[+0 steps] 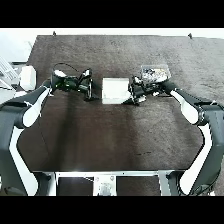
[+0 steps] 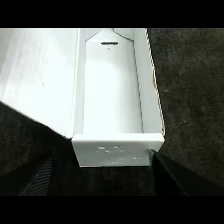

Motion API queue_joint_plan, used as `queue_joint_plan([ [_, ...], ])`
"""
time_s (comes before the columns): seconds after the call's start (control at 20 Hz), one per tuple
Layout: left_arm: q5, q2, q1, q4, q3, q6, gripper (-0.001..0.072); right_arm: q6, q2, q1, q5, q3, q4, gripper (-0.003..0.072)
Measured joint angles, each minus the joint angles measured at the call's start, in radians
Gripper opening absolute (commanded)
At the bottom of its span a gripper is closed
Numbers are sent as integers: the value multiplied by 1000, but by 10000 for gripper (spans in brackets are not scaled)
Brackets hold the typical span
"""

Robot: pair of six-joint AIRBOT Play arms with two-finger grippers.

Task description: Fold the box and place the chain.

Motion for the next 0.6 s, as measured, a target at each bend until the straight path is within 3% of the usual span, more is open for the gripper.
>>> queue_joint_plan([
  [0.6, -19, -19, -10, -4, 2, -2, 720, 0, 0, 0, 0, 0, -1, 582],
])
